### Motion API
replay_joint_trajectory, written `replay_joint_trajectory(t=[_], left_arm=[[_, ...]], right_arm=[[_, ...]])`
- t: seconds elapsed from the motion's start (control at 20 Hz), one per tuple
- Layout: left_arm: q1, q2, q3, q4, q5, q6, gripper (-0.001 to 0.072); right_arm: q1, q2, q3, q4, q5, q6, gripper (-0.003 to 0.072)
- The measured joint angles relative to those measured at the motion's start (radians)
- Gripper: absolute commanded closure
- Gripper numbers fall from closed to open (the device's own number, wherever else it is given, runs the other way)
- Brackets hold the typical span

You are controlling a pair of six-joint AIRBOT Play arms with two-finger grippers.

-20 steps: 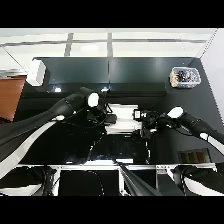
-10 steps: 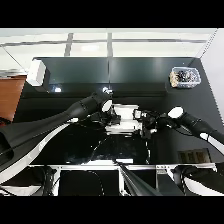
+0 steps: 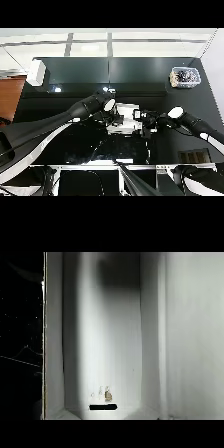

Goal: Fold the box and place the chain.

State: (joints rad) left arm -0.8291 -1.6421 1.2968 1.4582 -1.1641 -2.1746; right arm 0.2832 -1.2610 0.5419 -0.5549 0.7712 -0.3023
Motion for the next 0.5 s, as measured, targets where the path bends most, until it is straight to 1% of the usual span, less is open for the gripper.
replay_joint_trajectory(t=[0.15, 0.3, 0.35, 0.4, 0.5], left_arm=[[0.005, 0.0, 0.005, 0.011, -0.034, -0.006, 0.0308], [0.011, -0.001, 0.007, 0.019, -0.042, -0.016, 0.0316], [0.013, -0.003, 0.007, 0.022, -0.048, -0.019, 0.0339], [0.013, -0.005, 0.007, 0.022, -0.052, -0.022, 0.0421], [0.014, -0.013, 0.007, 0.023, -0.052, -0.025, 0.0681]], right_arm=[[0.0, 0.0, 0.0, 0.0, 0.002, 0.003, 0.045], [0.0, 0.0, 0.0, 0.001, 0.002, 0.003, 0.045], [0.0, 0.0, 0.0, 0.001, 0.003, 0.003, 0.045], [0.0, 0.0, 0.0, 0.001, 0.003, 0.003, 0.045], [0.0, 0.0, 0.0, 0.001, 0.003, 0.003, 0.045]])
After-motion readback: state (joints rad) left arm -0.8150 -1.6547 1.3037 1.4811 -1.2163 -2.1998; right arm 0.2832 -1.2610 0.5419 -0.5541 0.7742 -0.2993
